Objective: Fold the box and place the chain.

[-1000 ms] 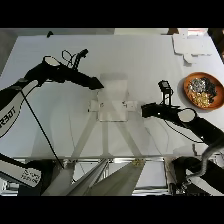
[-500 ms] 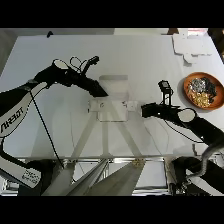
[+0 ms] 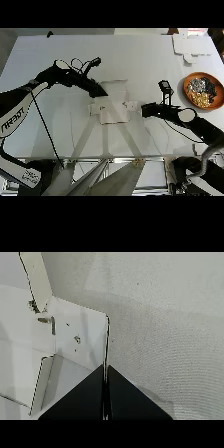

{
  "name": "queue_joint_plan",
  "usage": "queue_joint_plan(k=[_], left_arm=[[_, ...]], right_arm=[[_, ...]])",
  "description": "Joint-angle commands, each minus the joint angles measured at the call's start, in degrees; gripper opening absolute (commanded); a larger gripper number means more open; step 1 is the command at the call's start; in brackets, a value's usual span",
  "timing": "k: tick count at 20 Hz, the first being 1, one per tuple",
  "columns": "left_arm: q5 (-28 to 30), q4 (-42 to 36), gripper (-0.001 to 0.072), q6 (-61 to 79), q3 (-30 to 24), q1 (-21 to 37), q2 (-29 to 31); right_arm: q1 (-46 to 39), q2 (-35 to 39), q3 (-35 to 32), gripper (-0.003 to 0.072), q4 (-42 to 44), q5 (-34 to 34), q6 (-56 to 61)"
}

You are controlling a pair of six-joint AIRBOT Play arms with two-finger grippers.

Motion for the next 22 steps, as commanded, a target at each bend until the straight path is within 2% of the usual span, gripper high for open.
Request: queue_joint_plan(k=[1,17,18,19,20,22], left_arm=[[-0.2,0.1,0.001,0.9,0.0,0.0,0.0],[0.0,1.3,0.001,3.2,0.0,-0.1,0.0],[0.0,1.9,0.001,3.2,0.0,-0.2,0.0],[0.1,2.4,0.001,3.3,0.0,-0.4,0.0],[0.1,2.9,0.0006,3.6,0.0,-0.4,0.0],[0.0,3.8,0.0004,1.2,0.0,-0.4,0.9]], right_arm=[[0.0,0.0,0.0,0.0009,0.0,0.1,0.0],[0.0,0.0,0.0,0.0011,0.8,0.2,0.1],[0.0,0.0,0.0,0.0056,0.8,0.4,0.1],[0.0,0.0,0.0,0.0256,1.0,0.4,0.1],[0.0,0.0,0.0,0.0414,2.6,0.4,0.3],[0.0,1.2,0.2,0.0428,6.9,1.2,0.3]])
